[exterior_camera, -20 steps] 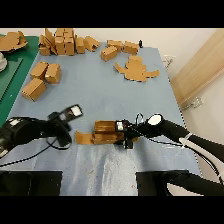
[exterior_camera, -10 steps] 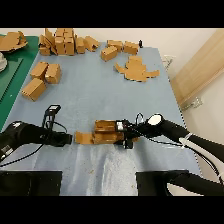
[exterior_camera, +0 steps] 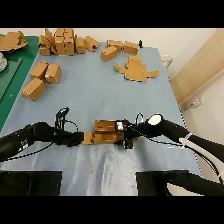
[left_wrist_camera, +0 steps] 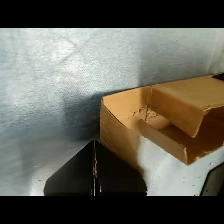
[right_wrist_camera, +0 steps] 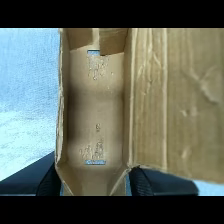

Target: Fold the box.

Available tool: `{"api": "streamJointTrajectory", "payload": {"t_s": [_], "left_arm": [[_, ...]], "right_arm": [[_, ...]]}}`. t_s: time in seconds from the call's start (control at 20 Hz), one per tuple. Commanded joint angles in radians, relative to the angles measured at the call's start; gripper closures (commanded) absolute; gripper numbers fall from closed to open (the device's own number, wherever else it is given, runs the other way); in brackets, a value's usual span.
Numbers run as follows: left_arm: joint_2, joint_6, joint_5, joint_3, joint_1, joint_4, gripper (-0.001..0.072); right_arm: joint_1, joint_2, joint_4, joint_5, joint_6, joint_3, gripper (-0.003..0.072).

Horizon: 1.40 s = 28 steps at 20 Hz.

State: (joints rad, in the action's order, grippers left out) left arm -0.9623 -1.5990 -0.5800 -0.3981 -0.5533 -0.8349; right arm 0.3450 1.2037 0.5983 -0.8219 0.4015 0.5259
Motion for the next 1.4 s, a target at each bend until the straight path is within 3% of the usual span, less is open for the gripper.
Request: {"api": "streamJointTrajectory", "payload": {"t_s": [0.0,0.35,0.7,0.75,0.8,1.35], "left_arm": [[-0.01,0.018,0.045,-0.01,-0.024,0.06,0.0698],[-0.008,0.066,0.045,-0.093,-0.033,0.099,0.0696],[-0.008,0.067,0.0,-0.101,-0.033,0.142,0.0684],[-0.008,0.066,-0.007,-0.101,-0.033,0.147,0.0476],[-0.008,0.066,-0.01,-0.101,-0.033,0.162,0.0316],[-0.009,0.065,-0.002,-0.101,-0.033,0.17,0.0317]], "right_arm": [[0.0,0.0,-0.001,0.0,0.0,0.0,0.018],[0.0,0.0,-0.001,0.0,0.0,0.0,0.0179],[0.0,0.0,0.0,0.0,0.0,0.0,0.018],[0.0,0.0,0.0,0.0,0.0,0.0,0.0179],[0.0,0.0,0.0,0.0,0.0,0.0,0.018],[0.0,0.0,-0.001,0.0,0.0,0.0,0.018]]}}
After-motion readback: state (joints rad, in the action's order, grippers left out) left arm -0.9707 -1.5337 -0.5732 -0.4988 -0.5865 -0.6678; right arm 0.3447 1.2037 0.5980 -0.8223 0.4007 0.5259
